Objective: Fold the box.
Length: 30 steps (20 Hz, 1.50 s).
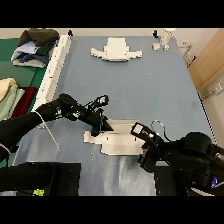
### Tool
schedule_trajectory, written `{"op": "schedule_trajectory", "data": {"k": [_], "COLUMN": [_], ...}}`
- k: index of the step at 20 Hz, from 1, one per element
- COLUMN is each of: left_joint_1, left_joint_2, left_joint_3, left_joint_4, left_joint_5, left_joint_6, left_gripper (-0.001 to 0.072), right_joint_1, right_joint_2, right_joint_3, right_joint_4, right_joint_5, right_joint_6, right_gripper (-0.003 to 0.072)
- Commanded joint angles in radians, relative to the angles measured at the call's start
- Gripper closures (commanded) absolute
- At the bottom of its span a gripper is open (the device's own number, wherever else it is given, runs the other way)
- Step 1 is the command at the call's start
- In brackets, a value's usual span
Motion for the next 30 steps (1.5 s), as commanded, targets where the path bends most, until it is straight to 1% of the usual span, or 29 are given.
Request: {"op": "schedule_trajectory", "data": {"k": [1, 5, 6, 8, 11, 12, 14, 20, 23, 24, 25, 27, 30], "left_joint_1": [0.001, 0.001, 0.001, 0.001, 0.001, 0.001, 0.001, 0.001, 0.001, 0.001, 0.001, 0.001, 0.001], "left_joint_2": [0.0, 0.0, 0.0, 0.0, 0.0, 0.0, 0.0, 0.0, 0.0, 0.0, 0.0, 0.0, 0.0], "left_joint_3": [0.001, 0.001, 0.001, 0.001, 0.001, 0.001, 0.001, 0.001, 0.001, 0.001, 0.001, 0.001, 0.001], "left_joint_4": [0.0, 0.0, 0.0, 0.0, 0.0, 0.0, 0.0, 0.0, 0.0, 0.0, 0.0, 0.0, 0.0], "left_joint_5": [0.0, 0.0, 0.0, 0.0, 0.0, 0.0, 0.0, 0.0, 0.0, 0.0, 0.0, 0.0, 0.0], "left_joint_6": [0.0, 0.0, 0.0, 0.0, 0.0, 0.0, 0.0, 0.0, 0.0, 0.0, 0.0, 0.0, 0.0], "left_gripper": [0.0697, 0.0697, 0.0697, 0.0698, 0.0697, 0.0697, 0.0697, 0.0697, 0.0697, 0.0697, 0.0697, 0.0697, 0.0697], "right_joint_1": [0.112, 0.144, 0.144, 0.144, 0.144, 0.144, 0.143, 0.144, 0.144, 0.144, 0.144, 0.144, 0.143], "right_joint_2": [-0.104, -0.236, -0.254, -0.278, -0.281, -0.281, -0.281, -0.281, -0.28, -0.278, -0.273, -0.257, -0.245], "right_joint_3": [-0.008, 0.002, 0.005, 0.022, 0.067, 0.082, 0.102, 0.108, 0.108, 0.113, 0.123, 0.143, 0.143], "right_joint_4": [-0.148, -0.161, -0.175, -0.251, -0.381, -0.407, -0.431, -0.446, -0.446, -0.444, -0.44, -0.437, -0.444], "right_joint_5": [0.135, 0.181, 0.197, 0.209, 0.205, 0.197, 0.171, 0.094, 0.085, 0.084, 0.08, 0.044, 0.037], "right_joint_6": [-0.019, -0.018, -0.008, 0.076, 0.283, 0.353, 0.423, 0.45, 0.468, 0.47, 0.475, 0.475, 0.46], "right_gripper": [0.0088, 0.0089, 0.0089, 0.0089, 0.01, 0.0101, 0.0101, 0.0101, 0.01, 0.0081, -0.0034, -0.0034, -0.0034]}}
